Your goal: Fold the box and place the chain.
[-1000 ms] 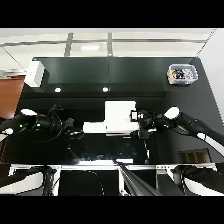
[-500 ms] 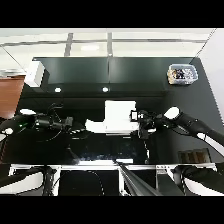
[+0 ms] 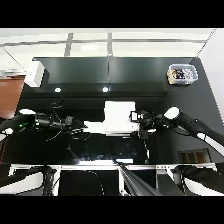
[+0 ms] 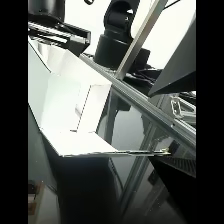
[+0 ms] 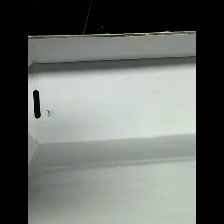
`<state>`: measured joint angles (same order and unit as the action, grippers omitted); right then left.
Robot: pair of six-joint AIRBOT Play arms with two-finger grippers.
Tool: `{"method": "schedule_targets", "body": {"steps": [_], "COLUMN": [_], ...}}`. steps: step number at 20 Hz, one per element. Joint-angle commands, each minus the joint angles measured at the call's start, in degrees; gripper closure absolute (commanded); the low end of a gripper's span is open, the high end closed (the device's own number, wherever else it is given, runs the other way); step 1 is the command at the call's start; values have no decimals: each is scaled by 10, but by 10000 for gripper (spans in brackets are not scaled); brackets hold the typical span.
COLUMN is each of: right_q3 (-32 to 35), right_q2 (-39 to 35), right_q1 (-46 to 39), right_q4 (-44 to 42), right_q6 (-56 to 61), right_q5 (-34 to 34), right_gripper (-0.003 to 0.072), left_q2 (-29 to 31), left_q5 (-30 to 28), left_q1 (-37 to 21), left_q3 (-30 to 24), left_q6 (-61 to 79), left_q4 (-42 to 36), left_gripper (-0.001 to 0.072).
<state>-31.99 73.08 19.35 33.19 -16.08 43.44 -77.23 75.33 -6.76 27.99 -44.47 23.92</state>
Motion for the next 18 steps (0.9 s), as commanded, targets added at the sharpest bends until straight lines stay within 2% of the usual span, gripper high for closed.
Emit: {"method": "schedule_targets", "body": {"steps": [1,8,12,18], "right_q3": [0,0,0,0], "right_q2": [0,0,0,0], "right_q1": [0,0,0,0], "right_q4": [0,-1,-1,-1], "right_q6": [1,1,1,1], "right_q5": [-1,-1,-1,-2], "right_gripper": [495,495,495,495], "left_q2": [0,0,0,0], "left_q5": [19,27,-15,-29], "left_q1": [2,27,63,56], "left_q3": [0,0,24,54], "left_q6": [31,48,48,35], "left_q4": [-33,-50,-59,-37], "left_gripper": [265,267,267,268]}}
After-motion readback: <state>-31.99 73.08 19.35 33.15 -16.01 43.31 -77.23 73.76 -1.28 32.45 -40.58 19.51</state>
